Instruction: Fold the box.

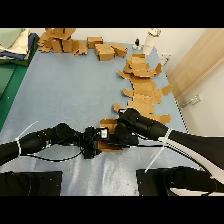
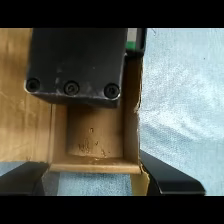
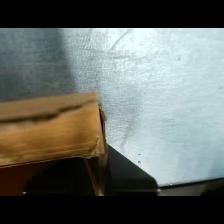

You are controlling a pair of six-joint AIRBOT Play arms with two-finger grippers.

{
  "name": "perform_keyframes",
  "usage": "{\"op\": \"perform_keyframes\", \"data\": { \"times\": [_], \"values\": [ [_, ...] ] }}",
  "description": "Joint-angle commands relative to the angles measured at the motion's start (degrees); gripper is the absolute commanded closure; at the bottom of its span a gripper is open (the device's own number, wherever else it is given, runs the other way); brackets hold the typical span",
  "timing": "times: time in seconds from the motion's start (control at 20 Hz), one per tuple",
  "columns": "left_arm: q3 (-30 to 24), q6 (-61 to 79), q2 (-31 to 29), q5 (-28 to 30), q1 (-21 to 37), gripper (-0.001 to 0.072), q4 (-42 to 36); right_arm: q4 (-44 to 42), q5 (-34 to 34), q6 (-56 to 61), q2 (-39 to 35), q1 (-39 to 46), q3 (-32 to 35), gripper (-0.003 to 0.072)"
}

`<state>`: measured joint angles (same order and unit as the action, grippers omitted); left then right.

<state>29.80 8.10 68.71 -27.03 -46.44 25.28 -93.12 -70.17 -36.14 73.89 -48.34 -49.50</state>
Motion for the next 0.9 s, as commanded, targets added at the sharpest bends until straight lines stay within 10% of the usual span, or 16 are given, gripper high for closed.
{"op": "perform_keyframes", "data": {
  "times": [0.0,0.3,0.45,0.85],
  "values": [
    [0.0,0.0,0.0,0.0,0.0,0.0324,0.0,-0.4,-0.9,1.4,1.4,-0.4,-1.2,0.0604],
    [0.0,0.0,0.0,0.0,0.0,0.0324,0.0,-0.8,-0.9,0.6,1.3,-0.4,-1.4,0.0679],
    [0.0,0.0,0.0,0.0,0.0,0.0325,0.0,0.5,-3.3,0.6,-0.2,-0.3,-1.4,0.0372],
    [0.0,0.0,0.0,0.0,0.0,0.0324,0.0,2.4,-8.5,4.2,-5.8,-0.2,-1.4,0.0363]
  ]
}}
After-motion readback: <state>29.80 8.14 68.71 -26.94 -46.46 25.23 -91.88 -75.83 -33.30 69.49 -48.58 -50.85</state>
